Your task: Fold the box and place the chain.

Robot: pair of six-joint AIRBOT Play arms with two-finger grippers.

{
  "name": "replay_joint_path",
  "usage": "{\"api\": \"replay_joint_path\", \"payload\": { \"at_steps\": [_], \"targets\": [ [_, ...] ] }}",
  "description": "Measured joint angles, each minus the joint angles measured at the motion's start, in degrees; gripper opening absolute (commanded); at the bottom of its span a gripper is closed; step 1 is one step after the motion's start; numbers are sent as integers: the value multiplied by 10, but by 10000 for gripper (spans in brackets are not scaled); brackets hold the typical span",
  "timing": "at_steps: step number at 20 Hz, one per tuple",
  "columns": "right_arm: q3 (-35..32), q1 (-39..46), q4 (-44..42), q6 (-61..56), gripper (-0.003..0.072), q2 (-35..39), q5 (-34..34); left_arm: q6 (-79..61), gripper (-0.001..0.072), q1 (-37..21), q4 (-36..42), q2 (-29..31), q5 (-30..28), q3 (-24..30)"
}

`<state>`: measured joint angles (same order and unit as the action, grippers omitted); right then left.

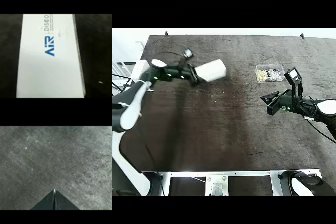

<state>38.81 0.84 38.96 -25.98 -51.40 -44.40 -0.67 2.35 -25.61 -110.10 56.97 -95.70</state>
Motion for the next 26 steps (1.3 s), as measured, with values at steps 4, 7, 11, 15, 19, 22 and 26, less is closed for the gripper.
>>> {"api": "replay_joint_path", "payload": {
  "at_steps": [4,7,11,15,19,22,26],
  "targets": [
    [-1,0,-4,0,18,0,0,137,17,-93,-11,26,-147,9],
    [-1,0,-10,0,18,0,9,215,17,-144,-20,29,-243,30],
    [-1,0,-24,0,18,0,29,260,18,-173,-36,19,-316,60],
    [-1,0,-32,0,18,0,43,276,17,-183,-50,7,-344,77],
    [-1,0,-35,0,18,0,48,298,17,-184,-54,3,-359,84],
    [-1,0,-36,0,18,0,50,352,15,-185,-83,4,-345,86],
    [-1,0,-36,0,18,0,52,418,13,-185,-141,4,-318,87]
  ]
}}
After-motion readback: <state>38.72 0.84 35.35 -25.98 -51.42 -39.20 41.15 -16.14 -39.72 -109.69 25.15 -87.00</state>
